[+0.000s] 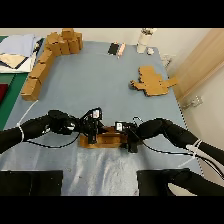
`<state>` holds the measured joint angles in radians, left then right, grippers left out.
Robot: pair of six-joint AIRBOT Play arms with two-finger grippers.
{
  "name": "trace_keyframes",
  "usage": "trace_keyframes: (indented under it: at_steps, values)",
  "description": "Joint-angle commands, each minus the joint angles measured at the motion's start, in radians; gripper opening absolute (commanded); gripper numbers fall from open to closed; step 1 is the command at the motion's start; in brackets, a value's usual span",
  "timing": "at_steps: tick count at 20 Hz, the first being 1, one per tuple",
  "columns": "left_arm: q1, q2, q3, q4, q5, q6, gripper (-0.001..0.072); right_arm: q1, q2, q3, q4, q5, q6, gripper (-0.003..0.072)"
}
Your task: Fold the box.
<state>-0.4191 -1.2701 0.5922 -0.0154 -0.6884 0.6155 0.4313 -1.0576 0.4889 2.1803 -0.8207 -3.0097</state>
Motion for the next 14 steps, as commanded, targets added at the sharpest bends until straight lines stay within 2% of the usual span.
trace_keyframes:
  at_steps: [1, 14]
  values:
    - [0.001, 0.000, 0.000, 0.000, 0.000, 0.000, 0.0012, 0.001, -0.001, -0.001, 0.000, -0.001, 0.000, 0.0476]
    - [0.001, 0.000, 0.001, -0.021, 0.001, -0.013, 0.0012, 0.001, -0.001, -0.001, -0.015, -0.002, 0.001, 0.0476]
